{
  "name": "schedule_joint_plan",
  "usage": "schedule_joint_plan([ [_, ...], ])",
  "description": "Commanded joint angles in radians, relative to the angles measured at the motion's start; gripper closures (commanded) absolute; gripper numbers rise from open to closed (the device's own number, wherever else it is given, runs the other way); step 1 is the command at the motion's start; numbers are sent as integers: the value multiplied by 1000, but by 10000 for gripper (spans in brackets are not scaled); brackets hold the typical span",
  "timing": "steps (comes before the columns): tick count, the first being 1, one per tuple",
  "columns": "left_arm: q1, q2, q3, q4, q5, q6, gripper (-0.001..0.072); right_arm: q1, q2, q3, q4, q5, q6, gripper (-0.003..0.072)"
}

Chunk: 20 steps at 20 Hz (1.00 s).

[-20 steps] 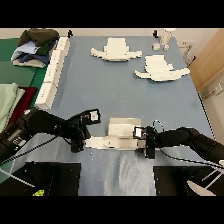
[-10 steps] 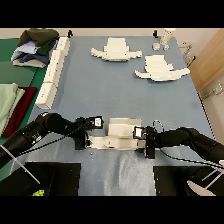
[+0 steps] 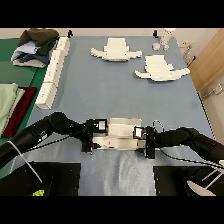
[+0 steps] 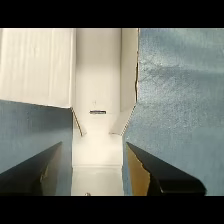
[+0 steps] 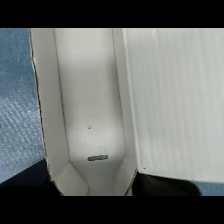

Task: Fold the box.

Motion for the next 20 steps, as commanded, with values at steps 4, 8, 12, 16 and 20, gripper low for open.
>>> schedule_joint_plan([
  [4, -31, -83, 0, -80, 35, 74, 137, 1, -1, 0, 0, 0, 0, 281],
  [8, -40, -91, 0, -135, 61, 90, 369, 1, -1, 0, 0, 0, 0, 281],
  [12, -61, -96, 0, -167, 80, 91, 618, 1, -1, 0, 0, 0, 0, 281],
  [16, -65, -126, 0, -203, 87, 103, 619, 1, -1, 0, 0, 0, 0, 280],
  [20, -65, -129, 1, -225, 87, 116, 698, 1, -1, 0, -3, 0, 0, 280],
])
